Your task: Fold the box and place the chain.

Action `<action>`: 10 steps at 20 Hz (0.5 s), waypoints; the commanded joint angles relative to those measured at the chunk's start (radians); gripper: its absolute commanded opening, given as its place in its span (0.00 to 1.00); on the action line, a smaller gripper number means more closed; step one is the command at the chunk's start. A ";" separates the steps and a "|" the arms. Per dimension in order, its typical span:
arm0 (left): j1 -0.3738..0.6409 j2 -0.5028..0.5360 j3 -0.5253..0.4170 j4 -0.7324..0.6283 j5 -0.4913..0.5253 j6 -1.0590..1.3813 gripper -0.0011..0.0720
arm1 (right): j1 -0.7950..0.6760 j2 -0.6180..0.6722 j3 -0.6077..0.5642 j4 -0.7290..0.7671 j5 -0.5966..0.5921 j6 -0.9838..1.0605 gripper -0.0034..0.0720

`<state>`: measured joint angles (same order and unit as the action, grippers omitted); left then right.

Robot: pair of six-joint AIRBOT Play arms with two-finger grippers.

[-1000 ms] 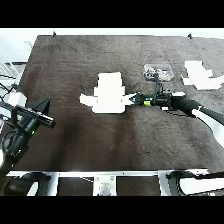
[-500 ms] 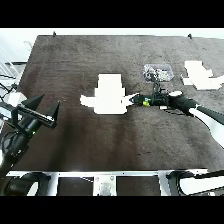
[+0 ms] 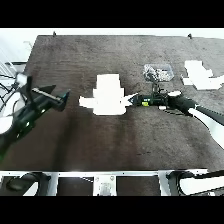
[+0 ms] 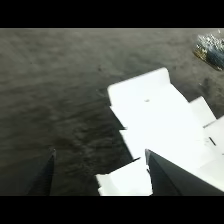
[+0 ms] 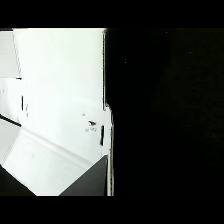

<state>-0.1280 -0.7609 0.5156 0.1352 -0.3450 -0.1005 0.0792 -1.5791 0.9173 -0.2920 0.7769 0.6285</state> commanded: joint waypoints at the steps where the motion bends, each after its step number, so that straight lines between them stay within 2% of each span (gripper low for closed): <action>1: 0.000 -0.288 0.191 0.016 -0.167 -0.078 0.88 | 0.001 0.000 0.001 0.016 0.002 0.003 0.05; 5: 0.000 -0.593 0.502 0.237 -0.418 -0.355 0.88 | 0.001 0.000 0.001 0.019 0.001 0.003 0.05; 10: 0.000 -0.914 0.956 0.595 -0.734 -0.695 0.88 | 0.001 0.000 0.001 0.031 0.001 0.003 0.05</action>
<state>-0.1284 -1.5021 1.2415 0.5217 -0.8738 -0.5804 0.0795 -1.5791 0.9173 -0.2710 0.7780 0.6319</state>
